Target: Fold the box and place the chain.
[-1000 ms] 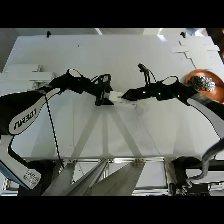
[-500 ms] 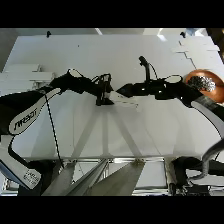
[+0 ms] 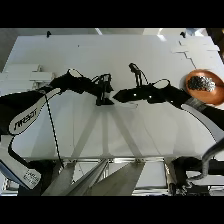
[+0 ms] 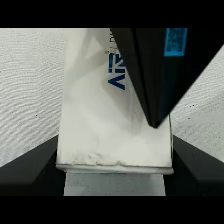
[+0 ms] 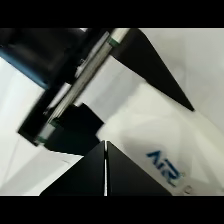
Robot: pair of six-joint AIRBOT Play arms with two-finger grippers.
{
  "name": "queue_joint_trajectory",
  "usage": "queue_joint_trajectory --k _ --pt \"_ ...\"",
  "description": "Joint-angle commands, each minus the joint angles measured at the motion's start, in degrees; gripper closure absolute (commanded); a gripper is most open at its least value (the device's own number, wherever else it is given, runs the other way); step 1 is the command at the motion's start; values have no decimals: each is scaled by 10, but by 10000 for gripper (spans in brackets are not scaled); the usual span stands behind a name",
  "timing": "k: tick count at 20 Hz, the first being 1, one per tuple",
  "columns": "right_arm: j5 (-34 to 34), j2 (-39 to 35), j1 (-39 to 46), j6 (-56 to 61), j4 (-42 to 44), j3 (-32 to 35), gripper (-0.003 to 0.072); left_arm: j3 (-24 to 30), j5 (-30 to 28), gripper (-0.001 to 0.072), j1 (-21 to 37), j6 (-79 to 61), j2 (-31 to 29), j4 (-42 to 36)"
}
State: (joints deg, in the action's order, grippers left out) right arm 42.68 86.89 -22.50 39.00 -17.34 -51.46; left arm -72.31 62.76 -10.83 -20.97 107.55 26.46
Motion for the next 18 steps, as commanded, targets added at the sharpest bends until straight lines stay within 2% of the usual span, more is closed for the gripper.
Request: queue_joint_trajectory --k 1,4,9,14,18 --pt "-28 5 -4 84 -99 0 676 0 0 413 0 0 0 0" --pt "-28 5 -4 119 -154 0 675 0 0 413 0 0 0 0" --pt "-27 5 -4 120 -156 0 675 0 0 413 0 0 0 0" --pt "-31 -15 -2 68 -108 0 673 0 0 413 0 0 0 0" --pt "-41 -73 0 27 -95 0 673 0 0 413 0 0 0 0"
